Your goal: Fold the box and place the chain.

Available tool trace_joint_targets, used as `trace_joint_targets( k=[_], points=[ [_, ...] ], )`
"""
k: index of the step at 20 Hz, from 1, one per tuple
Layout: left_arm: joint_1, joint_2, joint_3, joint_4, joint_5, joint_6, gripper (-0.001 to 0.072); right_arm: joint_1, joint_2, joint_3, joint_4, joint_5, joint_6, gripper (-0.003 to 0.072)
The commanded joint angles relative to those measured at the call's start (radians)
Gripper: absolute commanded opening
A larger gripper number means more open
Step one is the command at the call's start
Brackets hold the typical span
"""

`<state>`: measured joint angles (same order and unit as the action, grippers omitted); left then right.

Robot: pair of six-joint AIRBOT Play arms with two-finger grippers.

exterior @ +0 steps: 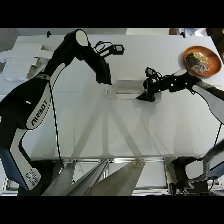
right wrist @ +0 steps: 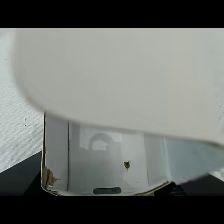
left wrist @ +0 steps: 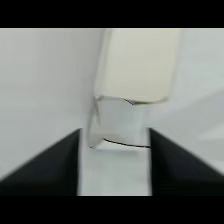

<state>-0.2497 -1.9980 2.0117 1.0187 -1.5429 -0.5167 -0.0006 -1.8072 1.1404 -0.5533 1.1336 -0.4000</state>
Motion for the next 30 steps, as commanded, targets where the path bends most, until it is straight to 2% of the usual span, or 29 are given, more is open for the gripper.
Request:
trace_joint_targets(
  k=[1,2,4,7,9,12,18,24,26,30],
  points=[
    [-0.007,0.023,0.000,-0.055,-0.294,-0.104,0.0067,0.000,0.000,0.001,-0.001,0.001,0.000,0.0521],
    [-0.011,0.026,-0.006,-0.076,-0.325,-0.151,0.0017,0.000,0.000,0.001,0.000,0.000,0.000,0.0521],
    [-0.020,0.026,-0.007,-0.102,-0.323,-0.171,0.0010,0.000,0.000,0.001,0.000,0.003,0.000,0.0521],
    [-0.050,0.018,-0.008,-0.269,-0.271,-0.147,0.0009,0.000,0.000,0.001,0.000,0.003,0.000,0.0521],
    [-0.078,0.019,-0.008,-0.312,-0.176,-0.097,0.0009,0.000,0.000,0.001,0.000,0.003,0.000,0.0521],
    [-0.108,0.019,-0.026,-0.307,0.003,-0.027,0.0010,0.000,0.000,0.001,0.000,0.003,0.000,0.0521],
    [-0.113,0.011,-0.134,-0.304,0.372,0.130,0.0013,0.000,0.000,0.001,0.000,0.003,0.000,0.0521],
    [-0.119,-0.043,-0.136,-0.308,0.713,0.108,0.0011,0.000,0.000,0.001,0.000,0.003,0.000,0.0521],
    [-0.119,-0.053,-0.137,-0.307,0.767,0.049,0.0010,0.000,0.000,0.001,0.000,0.003,0.000,0.0521],
    [-0.120,-0.097,-0.137,-0.278,0.750,-0.045,0.0011,0.000,0.000,0.001,0.000,0.003,0.000,0.0521]
  ],
)
